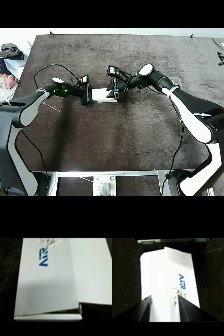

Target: Fold the box and place the chain.

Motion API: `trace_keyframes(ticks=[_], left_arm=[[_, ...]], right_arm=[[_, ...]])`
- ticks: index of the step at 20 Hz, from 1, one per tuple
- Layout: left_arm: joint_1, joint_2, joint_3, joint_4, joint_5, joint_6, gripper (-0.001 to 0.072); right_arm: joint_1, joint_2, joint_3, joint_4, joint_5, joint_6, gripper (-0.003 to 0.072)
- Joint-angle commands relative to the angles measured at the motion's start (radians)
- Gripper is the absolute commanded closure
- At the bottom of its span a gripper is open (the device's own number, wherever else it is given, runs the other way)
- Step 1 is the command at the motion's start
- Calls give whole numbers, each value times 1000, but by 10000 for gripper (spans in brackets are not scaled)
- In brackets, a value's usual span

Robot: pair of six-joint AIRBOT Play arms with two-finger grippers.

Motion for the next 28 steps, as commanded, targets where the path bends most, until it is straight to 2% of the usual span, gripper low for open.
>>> trace_keyframes(ticks=[1, 3, 7, 14, 16, 18, 19, 23, 24, 28], left_arm=[[0, -1, 0, 0, 0, 0, 243], [0, -1, 0, 0, 0, 0, 242], [0, -1, 0, 0, 0, 0, 243], [0, -1, 0, 0, 0, 0, 242], [0, -1, 0, 0, 0, 0, 242], [0, -1, 0, 0, 0, 0, 242], [0, 0, 0, 0, 0, 0, 242], [0, -1, 0, 0, 0, 0, 242], [0, -1, 0, 0, 0, 0, 243], [0, -1, 0, 0, 0, 0, 242]], right_arm=[[10, -5, -7, 3, -90, -35, 304], [10, -5, -7, -3, -150, -35, 305], [10, 2, -6, -3, -159, -35, 306], [10, 52, -7, 4, -5, 8, 307], [10, 45, -16, 5, 2, 6, 308], [10, 29, -21, 5, -5, -5, 393], [10, 19, -21, 5, -5, -16, 413], [10, -6, -21, 5, -5, -31, 392], [10, -9, -21, 5, -9, -31, 297], [10, -21, -21, 4, -49, -42, 314]])
